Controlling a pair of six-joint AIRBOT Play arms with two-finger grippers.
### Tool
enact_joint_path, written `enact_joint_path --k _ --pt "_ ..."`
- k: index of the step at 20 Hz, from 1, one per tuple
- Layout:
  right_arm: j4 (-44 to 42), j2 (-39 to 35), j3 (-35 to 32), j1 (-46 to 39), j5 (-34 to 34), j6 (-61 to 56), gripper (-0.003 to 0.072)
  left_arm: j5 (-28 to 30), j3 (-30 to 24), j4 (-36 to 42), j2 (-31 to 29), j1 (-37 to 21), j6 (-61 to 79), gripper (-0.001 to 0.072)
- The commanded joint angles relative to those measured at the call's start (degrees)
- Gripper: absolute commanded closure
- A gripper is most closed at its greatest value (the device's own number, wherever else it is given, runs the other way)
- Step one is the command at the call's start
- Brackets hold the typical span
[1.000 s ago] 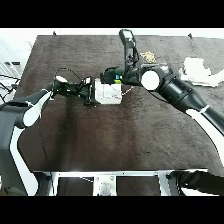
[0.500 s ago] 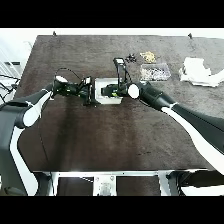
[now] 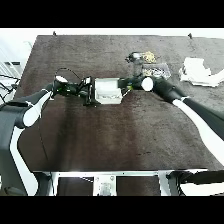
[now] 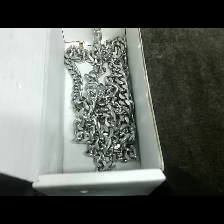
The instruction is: Fold the box and place the chain.
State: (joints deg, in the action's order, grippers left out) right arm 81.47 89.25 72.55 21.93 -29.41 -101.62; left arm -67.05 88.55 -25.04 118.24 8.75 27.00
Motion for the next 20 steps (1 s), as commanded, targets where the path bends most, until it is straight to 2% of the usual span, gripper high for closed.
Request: enact_joint_path --k 1,5,10,12,13,15,16,17,20 --pt "1.4 0.6 -0.3 -9.9 -0.9 -4.2 0.0248 0.1 0.0 0.0 0.0 0.0 0.0 0.0179" --pt "-6.3 7.3 1.8 -17.0 2.9 -3.3 0.0247 0.1 0.0 0.0 0.0 0.0 0.0 0.0179" --pt "-9.7 17.9 12.1 -17.1 2.6 -2.7 0.0252 0.2 0.0 0.0 0.0 0.0 0.0 0.0179" --pt "-10.6 20.6 14.9 -17.0 2.4 -2.5 0.0310 0.1 0.0 0.0 0.0 0.0 0.0 0.0179" --pt "-11.5 20.9 15.6 -16.7 2.9 -0.2 0.0413 0.1 0.0 0.0 0.0 0.0 0.0 0.0179" --pt "-13.2 21.0 16.5 -16.3 3.1 3.8 0.0481 0.1 0.0 0.0 0.0 0.0 0.0 0.0179" --pt "-13.6 21.0 16.9 -16.2 3.0 5.0 0.0630 0.1 0.0 0.0 0.0 0.0 0.0 0.0179" --pt "-13.6 20.8 17.4 -16.2 2.1 5.0 0.0676 0.1 0.0 0.0 0.0 0.0 0.0 0.0179" --pt "-13.5 15.7 17.5 -15.6 -2.8 7.9 0.0677 0.1 0.0 0.0 0.0 0.0 0.0 0.0179"
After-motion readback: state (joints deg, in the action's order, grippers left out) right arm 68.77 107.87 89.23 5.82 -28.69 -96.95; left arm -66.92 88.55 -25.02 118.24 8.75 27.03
